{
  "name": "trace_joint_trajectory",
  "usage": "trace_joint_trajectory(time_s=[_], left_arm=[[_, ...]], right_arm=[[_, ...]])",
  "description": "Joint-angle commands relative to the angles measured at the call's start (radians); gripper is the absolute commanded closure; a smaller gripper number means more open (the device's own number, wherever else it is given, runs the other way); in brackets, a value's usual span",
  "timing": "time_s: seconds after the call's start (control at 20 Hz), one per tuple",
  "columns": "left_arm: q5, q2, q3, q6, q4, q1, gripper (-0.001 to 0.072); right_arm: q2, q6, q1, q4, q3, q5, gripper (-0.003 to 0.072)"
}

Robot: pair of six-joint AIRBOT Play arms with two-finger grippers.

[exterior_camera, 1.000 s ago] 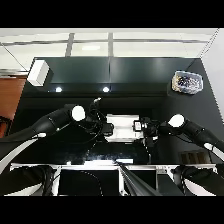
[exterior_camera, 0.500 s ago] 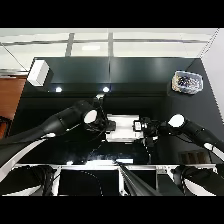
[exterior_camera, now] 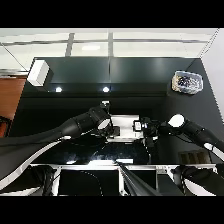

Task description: Fold the box and place the chain.

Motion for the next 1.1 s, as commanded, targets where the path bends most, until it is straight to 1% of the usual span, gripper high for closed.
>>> trace_joint_trajectory(time_s=[0.0,0.1,0.2,0.25,0.45,0.5,0.55,0.6,0.75,0.8,0.85,0.9,1.05], left_arm=[[0.011,-0.008,0.012,-0.038,0.008,-0.006,0.0378],[0.011,-0.008,0.013,-0.046,0.008,-0.006,0.0382],[0.016,-0.008,0.013,-0.053,0.009,-0.006,0.0522],[0.018,-0.008,0.014,-0.053,0.007,-0.006,0.0564],[0.018,-0.008,0.016,-0.053,0.007,-0.006,0.0571],[0.018,-0.008,0.016,-0.053,0.007,-0.006,0.0636],[0.018,-0.008,0.016,-0.053,0.007,-0.006,0.0668],[0.018,-0.008,0.016,-0.052,0.007,-0.006,0.0682],[0.016,-0.008,0.019,-0.052,0.007,-0.006,0.0681],[0.017,-0.008,0.024,-0.052,0.007,-0.006,0.0663],[0.018,-0.008,0.03,-0.052,0.007,-0.006,0.0529],[0.014,-0.008,0.037,-0.052,0.008,-0.006,0.0415],[-0.018,-0.008,0.045,-0.052,0.034,-0.006,0.0413]], right_arm=[[0.0,0.0,0.0,0.0,0.0,0.0,0.0495],[0.0,0.0,0.0,0.0,0.0,0.001,0.0495],[0.0,0.0,0.0,0.0,0.0,0.0,0.0495],[0.0,0.0,0.0,0.0,0.0,0.0,0.0495],[0.0,0.0,0.0,0.0,0.0,0.001,0.0495],[0.0,0.0,0.0,0.0,0.0,0.001,0.0495],[0.0,0.0,0.0,0.0,0.0,0.0,0.0495],[0.0,0.0,0.0,0.0,0.0,0.001,0.0495],[0.0,0.0,0.0,0.0,0.0,0.001,0.0495],[0.0,0.0,0.0,0.0,0.0,0.001,0.0495],[0.0,0.0,0.0,0.0,0.0,0.001,0.0495],[0.0,0.0,0.0,0.0,0.0,0.0,0.0495],[0.0,0.0,0.0,0.0,0.0,0.001,0.0495]])
